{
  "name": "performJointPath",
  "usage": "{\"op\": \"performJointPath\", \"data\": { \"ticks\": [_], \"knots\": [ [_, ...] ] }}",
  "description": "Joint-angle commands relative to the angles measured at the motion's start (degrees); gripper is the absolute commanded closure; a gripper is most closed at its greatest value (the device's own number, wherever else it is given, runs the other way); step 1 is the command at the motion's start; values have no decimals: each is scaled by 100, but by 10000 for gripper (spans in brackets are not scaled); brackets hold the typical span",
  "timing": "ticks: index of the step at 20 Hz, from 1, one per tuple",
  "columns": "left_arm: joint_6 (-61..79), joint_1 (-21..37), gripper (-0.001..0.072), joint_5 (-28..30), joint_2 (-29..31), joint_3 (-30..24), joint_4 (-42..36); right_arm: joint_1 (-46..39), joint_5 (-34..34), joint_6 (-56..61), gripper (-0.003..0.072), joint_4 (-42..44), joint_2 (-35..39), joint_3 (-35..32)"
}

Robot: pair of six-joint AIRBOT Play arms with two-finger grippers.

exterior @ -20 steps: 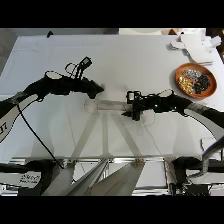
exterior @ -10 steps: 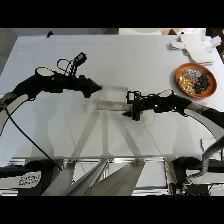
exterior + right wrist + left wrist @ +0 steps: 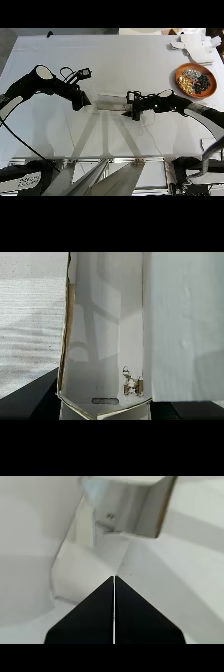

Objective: Fold the box and place the chain.

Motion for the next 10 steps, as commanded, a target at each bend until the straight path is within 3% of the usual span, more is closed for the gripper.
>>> {"op": "performJointPath", "data": {
  "ticks": [1, 6, 10],
  "knots": [
    [-1338, -136, 703, 476, -101, -2, 1224, 2, 2, 4, 299, 4, -4, 4],
    [-2634, -221, 706, 527, -142, -4, 2389, 2, 2, 7, 299, 4, -4, 4],
    [-2712, -238, 702, 627, -140, -13, 2391, 2, 2, 4, 299, 4, -4, 4]
  ]
}}
